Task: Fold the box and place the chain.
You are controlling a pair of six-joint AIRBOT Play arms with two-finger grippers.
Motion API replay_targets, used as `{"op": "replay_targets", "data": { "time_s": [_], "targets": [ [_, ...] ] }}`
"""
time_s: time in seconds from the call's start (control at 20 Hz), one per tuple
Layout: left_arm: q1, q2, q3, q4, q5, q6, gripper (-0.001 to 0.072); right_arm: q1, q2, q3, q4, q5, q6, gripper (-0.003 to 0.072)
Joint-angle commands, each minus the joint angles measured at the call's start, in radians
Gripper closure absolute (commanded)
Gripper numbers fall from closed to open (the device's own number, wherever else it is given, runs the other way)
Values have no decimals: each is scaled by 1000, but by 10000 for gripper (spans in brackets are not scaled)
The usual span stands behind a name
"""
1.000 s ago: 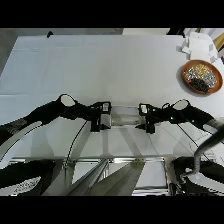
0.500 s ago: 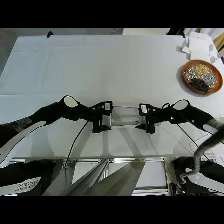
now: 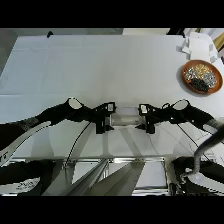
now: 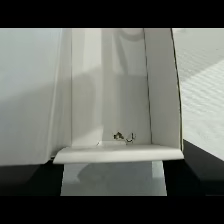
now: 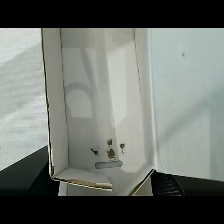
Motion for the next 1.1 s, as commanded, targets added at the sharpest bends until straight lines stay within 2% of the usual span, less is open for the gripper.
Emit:
{"op": "replay_targets", "data": {
  "time_s": [0.0, 0.05, 1.05],
  "targets": [
    [-5, -7, -1, 2, 1, 0, 313, 0, 0, 0, 0, 0, 0, 288],
    [-5, -7, -1, 2, 1, 0, 346, 0, 0, 0, 0, 0, 0, 288],
    [-5, -7, -1, 1, -8, -2, 338, 0, 0, 0, 0, 0, 0, 288]
  ]
}}
